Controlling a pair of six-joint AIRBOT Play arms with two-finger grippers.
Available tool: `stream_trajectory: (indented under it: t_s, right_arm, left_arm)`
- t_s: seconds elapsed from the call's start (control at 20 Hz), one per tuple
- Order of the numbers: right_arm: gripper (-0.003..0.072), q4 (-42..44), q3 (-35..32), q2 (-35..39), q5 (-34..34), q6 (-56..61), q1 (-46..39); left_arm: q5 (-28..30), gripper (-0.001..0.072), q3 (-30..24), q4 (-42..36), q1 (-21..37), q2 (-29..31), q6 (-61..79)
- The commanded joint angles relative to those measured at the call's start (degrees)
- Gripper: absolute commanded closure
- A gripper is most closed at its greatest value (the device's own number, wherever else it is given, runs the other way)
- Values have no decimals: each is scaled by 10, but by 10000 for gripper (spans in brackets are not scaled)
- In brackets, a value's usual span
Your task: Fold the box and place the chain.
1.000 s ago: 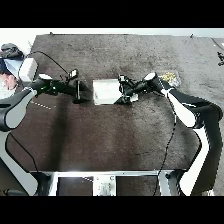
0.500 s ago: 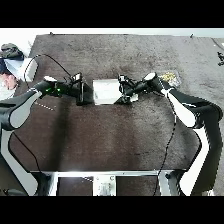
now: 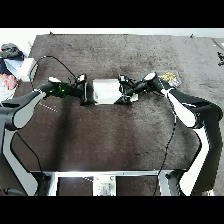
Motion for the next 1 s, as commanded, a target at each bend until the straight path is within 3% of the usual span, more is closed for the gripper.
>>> stream_trajectory:
  t_s: [0.0, 0.95]
  right_arm:
    - [204, 0, 0, 0, 0, -1, 0]
    - [205, 0, 0, 0, 0, -1, 0]
  left_arm:
    - [23, 40, 1, 0, -4, 0, 6]
    - [36, 51, 4, -13, -9, -19, 40]
